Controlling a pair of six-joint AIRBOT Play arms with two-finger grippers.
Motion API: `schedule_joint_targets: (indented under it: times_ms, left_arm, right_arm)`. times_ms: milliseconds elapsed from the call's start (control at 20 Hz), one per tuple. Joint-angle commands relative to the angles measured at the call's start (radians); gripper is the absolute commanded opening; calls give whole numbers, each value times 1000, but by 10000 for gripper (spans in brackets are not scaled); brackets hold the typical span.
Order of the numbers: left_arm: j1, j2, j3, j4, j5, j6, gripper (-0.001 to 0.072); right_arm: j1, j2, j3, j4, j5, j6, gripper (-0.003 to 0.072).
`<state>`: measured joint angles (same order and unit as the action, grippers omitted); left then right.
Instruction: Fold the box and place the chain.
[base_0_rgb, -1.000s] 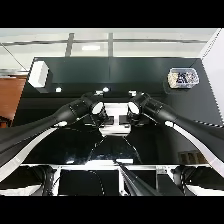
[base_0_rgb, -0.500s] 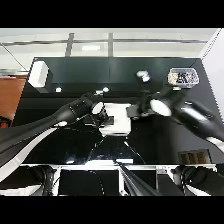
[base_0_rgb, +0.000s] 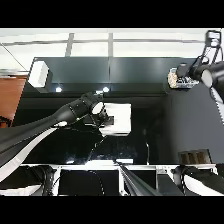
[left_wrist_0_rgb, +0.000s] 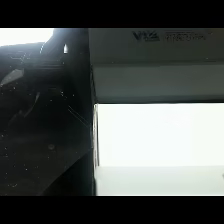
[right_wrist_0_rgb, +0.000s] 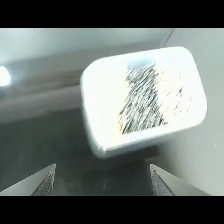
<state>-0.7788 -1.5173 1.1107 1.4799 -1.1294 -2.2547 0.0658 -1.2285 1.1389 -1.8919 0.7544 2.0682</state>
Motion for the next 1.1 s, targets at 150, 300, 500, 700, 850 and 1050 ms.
schedule_joint_targets:
  times_ms: [150, 300, 500, 700, 850, 1050]
  left_arm:
    - [0, 0, 1, 0, 2, 0, 25]
    - [0, 0, 1, 0, 0, 0, 25]
    - [0, 0, 1, 0, -6, 0, 25]
    - [0, 0, 1, 0, -5, 0, 25]
    - [0, 0, 1, 0, -5, 0, 25]
    - [0, 0, 1, 1, -5, 0, 25]
  right_arm:
    - [-233, -576, 645, 226, 415, -87, 706]
    - [-248, -770, 919, 420, 546, -109, 701]
    - [-264, -821, 945, 464, 559, -37, 700]
    - [-283, -827, 941, 462, 581, -35, 699]
    - [-285, -830, 919, 462, 604, -86, 699]
    - [-286, -845, 902, 453, 620, -117, 698]
